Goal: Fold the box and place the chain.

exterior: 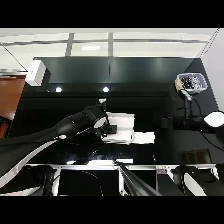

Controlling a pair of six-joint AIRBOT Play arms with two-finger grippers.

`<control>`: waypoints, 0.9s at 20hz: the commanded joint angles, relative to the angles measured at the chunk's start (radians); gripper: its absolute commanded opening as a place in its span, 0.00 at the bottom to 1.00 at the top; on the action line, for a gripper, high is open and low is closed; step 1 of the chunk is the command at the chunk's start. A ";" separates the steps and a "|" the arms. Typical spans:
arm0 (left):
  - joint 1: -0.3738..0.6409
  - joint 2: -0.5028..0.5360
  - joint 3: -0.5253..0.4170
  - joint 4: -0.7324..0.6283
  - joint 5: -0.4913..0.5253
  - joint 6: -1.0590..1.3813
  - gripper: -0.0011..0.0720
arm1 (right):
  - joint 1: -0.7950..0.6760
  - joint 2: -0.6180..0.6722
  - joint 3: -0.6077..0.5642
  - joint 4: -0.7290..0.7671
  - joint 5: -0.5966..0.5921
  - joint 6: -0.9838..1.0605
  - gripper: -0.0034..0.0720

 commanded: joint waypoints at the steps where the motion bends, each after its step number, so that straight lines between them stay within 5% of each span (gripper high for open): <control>1: 0.000 0.001 0.001 0.002 0.000 -0.001 0.05 | -0.124 0.004 -0.097 -0.025 0.035 0.249 0.07; 4: 0.000 0.001 0.001 0.001 0.000 -0.001 0.05 | -0.113 -0.072 -0.190 0.068 0.043 0.241 0.07; 9: 0.000 0.001 0.001 0.001 0.000 -0.001 0.05 | -0.113 -0.231 -0.206 0.364 0.140 -0.094 0.07; 18: 0.000 0.001 0.001 0.002 0.000 -0.001 0.05 | 0.068 -0.285 -0.158 0.416 0.125 -0.164 0.07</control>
